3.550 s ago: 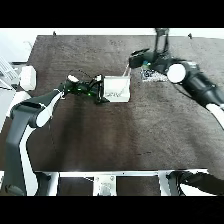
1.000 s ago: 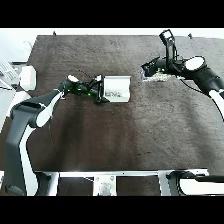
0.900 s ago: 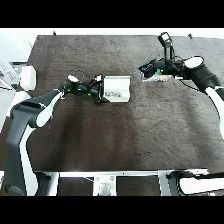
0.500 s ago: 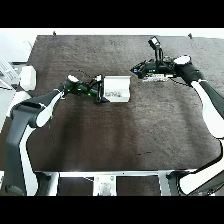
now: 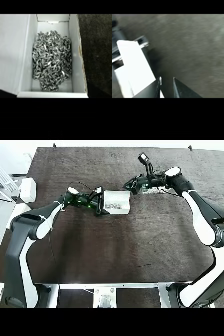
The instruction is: Fold the box and place the chain.
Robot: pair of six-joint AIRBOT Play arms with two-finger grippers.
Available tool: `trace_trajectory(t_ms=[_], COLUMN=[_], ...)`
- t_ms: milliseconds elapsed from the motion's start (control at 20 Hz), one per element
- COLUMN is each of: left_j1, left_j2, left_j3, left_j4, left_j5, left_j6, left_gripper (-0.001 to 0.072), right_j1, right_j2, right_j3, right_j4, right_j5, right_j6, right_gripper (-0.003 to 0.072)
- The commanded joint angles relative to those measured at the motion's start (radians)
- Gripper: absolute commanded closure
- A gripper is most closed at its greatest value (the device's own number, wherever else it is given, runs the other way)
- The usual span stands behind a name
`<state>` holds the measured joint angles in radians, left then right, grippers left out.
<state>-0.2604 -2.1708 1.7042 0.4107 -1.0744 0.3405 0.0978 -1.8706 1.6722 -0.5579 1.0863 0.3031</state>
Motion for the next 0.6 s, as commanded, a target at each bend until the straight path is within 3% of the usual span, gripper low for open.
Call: trace_trajectory(t_ms=[0,550], left_j1=[-0.001,-0.001], left_j2=[0.001,0.001], left_j3=[0.000,0.000], left_j4=[0.000,0.000], left_j5=[0.001,0.001], left_j6=[0.000,0.000], left_gripper=[0.0248,0.0248], right_j1=[0.022,0.058], right_j2=[-0.003,-0.003], right_j3=[0.003,0.003], right_j4=[-0.055,-0.059], right_j5=[0.105,0.229], right_j6=[0.003,0.002], right_gripper=[0.0487,0.0441])
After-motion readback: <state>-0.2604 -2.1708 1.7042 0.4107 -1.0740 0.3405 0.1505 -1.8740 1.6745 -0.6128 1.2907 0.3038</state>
